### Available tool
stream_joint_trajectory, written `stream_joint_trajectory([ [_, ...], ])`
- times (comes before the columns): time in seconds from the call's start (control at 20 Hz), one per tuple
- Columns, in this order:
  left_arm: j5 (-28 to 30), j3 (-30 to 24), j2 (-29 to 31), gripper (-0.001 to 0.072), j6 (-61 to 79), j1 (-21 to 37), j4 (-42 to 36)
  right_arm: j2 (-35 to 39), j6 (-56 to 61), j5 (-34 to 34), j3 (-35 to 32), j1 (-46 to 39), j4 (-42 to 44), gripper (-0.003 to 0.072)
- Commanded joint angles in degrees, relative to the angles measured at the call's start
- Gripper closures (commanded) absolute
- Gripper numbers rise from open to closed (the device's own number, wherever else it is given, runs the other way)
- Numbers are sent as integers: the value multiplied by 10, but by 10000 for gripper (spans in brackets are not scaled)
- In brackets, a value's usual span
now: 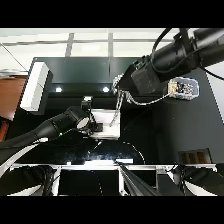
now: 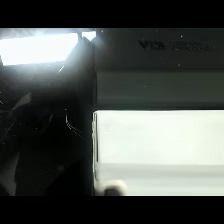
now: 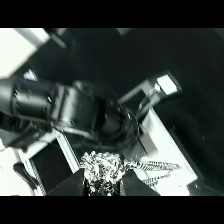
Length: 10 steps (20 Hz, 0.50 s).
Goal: Fold the box and place the chain.
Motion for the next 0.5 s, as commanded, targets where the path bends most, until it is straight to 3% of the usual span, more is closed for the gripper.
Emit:
stream_joint_trajectory([
  [0.0, -1, 0, 0, 679, 0, 0, 0, -1, 7, 14, -25, 12, -19, 661],
  [0.45, -1, 0, 0, 679, 0, 0, 0, -1, 6, -87, -186, 58, -14, 661],
])
